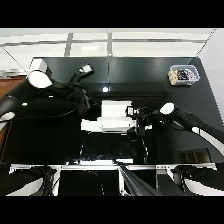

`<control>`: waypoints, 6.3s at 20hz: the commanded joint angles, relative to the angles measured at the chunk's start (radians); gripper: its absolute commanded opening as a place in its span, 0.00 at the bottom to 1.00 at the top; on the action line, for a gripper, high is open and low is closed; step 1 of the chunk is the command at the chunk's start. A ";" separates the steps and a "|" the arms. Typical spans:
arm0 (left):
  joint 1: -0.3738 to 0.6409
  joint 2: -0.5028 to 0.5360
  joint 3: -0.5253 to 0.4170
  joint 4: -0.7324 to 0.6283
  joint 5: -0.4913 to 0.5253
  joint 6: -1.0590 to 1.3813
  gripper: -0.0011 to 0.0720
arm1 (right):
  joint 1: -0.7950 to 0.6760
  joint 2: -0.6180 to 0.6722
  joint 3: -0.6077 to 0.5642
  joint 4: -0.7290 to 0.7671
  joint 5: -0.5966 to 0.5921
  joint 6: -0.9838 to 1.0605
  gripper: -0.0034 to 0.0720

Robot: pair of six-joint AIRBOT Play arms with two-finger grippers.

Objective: Fold the box and place the chain.

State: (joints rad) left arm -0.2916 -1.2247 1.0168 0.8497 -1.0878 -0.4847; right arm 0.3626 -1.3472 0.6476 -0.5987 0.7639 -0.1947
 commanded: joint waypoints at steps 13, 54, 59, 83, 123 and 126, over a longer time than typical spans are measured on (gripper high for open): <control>-0.127 -0.018 -0.364 0.012 0.247 0.583 0.98 | 0.000 0.000 0.000 0.000 -0.002 0.000 0.27; -0.217 -0.107 -0.349 -0.308 0.401 0.587 0.23 | 0.000 0.000 0.000 0.000 -0.002 0.000 0.27; -0.219 -0.107 -0.349 -0.309 0.400 0.587 0.23 | 0.000 0.000 0.000 0.000 -0.002 0.000 0.27; 0.086 0.217 -0.352 0.214 0.264 -0.249 0.05 | 0.000 0.000 0.000 0.000 -0.002 0.000 0.27; 0.038 -0.220 -0.186 -0.282 -0.143 -0.655 0.67 | 0.000 0.000 0.000 -0.001 -0.002 0.000 0.27; 0.001 -0.220 -0.142 -0.203 -0.136 -0.756 0.67 | 0.000 0.000 0.000 0.000 -0.002 0.000 0.27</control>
State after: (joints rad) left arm -0.2569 -1.4452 0.8379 0.5732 -1.2308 -1.1278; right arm 0.3626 -1.3472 0.6476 -0.5995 0.7616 -0.1947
